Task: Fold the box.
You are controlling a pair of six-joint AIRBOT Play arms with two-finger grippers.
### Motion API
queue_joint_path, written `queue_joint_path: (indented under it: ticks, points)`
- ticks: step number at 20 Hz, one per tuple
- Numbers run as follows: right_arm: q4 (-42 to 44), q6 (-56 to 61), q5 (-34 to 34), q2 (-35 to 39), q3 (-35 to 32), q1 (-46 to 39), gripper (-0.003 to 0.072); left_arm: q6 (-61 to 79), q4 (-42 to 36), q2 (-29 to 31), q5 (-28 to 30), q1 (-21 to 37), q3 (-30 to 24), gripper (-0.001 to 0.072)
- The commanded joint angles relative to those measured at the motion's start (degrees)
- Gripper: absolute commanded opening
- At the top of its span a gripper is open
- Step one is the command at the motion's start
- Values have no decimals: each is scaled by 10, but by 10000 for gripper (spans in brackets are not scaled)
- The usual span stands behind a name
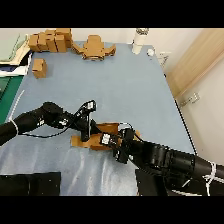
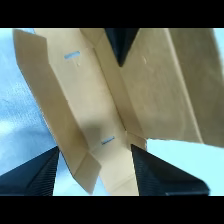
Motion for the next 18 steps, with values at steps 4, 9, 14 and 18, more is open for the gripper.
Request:
queue_joint_path:
  ticks: [4,9,14,18]
  points:
    - [-4,-16,-19,12,0,-32,715,0,0,0,0,0,0,12]
    - [-37,-51,-5,13,-1,-34,715,0,0,0,0,0,0,12]
    - [74,-211,48,13,-1,-109,715,0,0,0,0,0,0,12]
    - [349,-526,56,-12,-1,-237,715,0,0,0,0,0,0,12]
